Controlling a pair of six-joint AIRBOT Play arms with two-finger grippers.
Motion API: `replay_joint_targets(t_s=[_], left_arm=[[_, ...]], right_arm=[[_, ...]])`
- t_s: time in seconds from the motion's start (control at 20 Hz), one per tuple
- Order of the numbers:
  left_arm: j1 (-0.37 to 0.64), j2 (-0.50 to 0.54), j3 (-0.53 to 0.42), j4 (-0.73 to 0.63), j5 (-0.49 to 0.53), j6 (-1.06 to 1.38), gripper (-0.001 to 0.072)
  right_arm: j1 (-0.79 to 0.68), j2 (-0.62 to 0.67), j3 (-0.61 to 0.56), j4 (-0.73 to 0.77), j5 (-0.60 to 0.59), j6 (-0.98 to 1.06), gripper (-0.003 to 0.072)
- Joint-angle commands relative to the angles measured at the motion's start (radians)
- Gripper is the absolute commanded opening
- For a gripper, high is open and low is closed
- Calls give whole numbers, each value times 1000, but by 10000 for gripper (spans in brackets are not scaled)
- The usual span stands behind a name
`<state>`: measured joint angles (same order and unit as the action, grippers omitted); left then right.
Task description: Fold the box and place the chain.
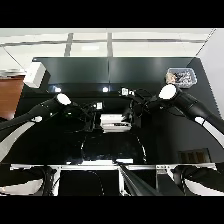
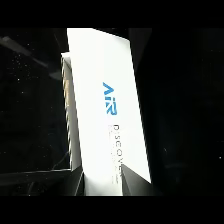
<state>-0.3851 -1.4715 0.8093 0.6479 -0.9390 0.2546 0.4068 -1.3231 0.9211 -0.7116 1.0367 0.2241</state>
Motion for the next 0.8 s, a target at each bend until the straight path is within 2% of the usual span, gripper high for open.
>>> replay_joint_targets(t_s=[0.0,0.25,0.35,0.75], left_arm=[[-1,0,1,1,-3,1,446],[-1,0,1,1,-3,1,446],[-1,0,1,1,-3,1,446],[-1,0,1,1,-3,1,445]], right_arm=[[0,-1,-18,-5,10,3,244],[0,-1,-20,-14,10,3,245],[0,-1,-20,-27,10,3,327],[0,-1,-20,-70,29,3,327]])
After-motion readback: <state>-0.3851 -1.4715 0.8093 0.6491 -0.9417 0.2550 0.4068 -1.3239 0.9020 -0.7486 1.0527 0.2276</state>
